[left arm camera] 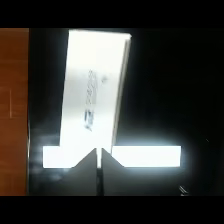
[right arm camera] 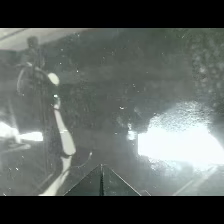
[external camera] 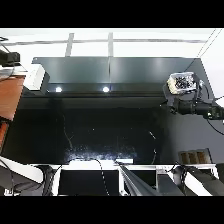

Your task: Fold the box and place the chain.

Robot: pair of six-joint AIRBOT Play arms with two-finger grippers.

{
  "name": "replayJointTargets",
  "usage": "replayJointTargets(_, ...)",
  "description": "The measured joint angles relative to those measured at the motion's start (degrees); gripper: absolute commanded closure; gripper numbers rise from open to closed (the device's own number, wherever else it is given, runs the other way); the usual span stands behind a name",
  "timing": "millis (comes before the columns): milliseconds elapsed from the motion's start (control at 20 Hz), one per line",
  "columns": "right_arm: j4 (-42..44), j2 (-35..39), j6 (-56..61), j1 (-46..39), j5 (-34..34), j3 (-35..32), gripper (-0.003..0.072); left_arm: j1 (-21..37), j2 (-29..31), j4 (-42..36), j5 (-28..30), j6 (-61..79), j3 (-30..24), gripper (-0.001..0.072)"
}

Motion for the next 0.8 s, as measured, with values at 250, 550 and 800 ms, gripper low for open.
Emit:
replayJointTargets(250,-12.44,11.93,4.20,0.00,0.72,1.36,0.0666,-3.69,11.34,-4.96,-5.46,-3.65,-4.74,0.0684)
replayJointTargets(550,-34.27,30.75,15.69,0.00,-1.31,1.05,0.0666,-15.65,38.71,-6.78,18.16,-3.17,-38.73,0.0683)
replayJointTargets(800,-36.41,35.26,18.82,0.00,-6.97,-5.60,0.0665,-27.63,60.74,-8.09,38.47,-4.87,-75.45,0.0683)
